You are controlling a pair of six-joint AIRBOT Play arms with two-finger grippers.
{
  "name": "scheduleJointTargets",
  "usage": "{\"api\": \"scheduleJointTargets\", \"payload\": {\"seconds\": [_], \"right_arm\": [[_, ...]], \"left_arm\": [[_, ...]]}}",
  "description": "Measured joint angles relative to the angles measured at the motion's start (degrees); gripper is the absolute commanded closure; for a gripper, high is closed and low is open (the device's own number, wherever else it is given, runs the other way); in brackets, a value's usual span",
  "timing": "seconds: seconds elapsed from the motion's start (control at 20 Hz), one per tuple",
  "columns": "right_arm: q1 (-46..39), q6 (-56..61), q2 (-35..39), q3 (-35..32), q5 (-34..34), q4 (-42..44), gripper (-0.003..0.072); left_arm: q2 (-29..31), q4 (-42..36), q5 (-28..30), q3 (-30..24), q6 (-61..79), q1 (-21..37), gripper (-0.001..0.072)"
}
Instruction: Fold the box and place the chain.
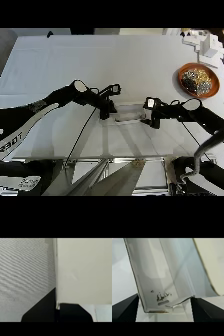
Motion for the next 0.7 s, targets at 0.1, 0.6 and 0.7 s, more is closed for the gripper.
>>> {"api": "scheduleJointTargets", "payload": {"seconds": [0.1, 0.6, 0.7], "right_arm": [[0.0, -0.42, -1.36, 0.11, 0.74, 0.11, 0.0064], [0.04, -2.49, -6.47, 0.24, 1.66, 1.57, 0.0285], [0.02, -2.64, -7.41, 0.26, 1.66, 1.62, 0.0303]], "left_arm": [[0.0, 0.0, 0.0, 0.0, 0.0, 0.0, 0.07], [0.02, -0.02, -0.02, 0.04, 0.07, 0.0, 0.07], [0.02, -0.04, 0.0, 0.04, 0.07, 0.0, 0.07]]}}
